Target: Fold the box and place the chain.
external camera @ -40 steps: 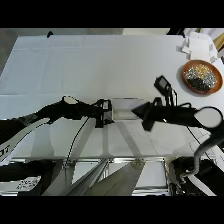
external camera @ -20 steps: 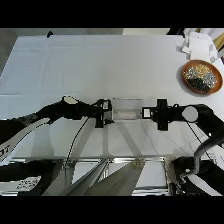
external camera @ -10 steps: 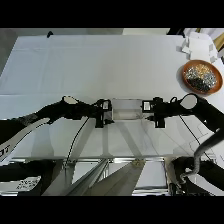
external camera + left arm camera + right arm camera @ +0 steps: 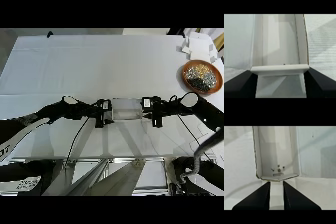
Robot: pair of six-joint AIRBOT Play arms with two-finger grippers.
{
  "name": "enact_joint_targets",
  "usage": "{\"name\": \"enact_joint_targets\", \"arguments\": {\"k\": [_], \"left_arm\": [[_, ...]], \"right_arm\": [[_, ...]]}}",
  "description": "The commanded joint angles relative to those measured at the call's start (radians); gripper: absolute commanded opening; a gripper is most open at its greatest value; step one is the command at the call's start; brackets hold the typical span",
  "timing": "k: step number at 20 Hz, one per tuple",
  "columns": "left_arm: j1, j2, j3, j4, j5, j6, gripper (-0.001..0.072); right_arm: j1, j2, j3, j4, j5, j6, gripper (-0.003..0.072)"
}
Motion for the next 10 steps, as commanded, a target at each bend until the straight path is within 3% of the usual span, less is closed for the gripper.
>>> {"name": "enact_joint_targets", "arguments": {"k": [1,10], "left_arm": [[0.0,0.001,0.0,0.0,0.0,0.0,0.015],[0.0,0.001,0.0,0.0,0.0,0.0,0.015]], "right_arm": [[0.0,-0.001,0.001,0.011,-0.005,-0.001,0.0154],[0.08,-0.019,0.001,0.01,-0.072,-0.001,0.0151]]}}
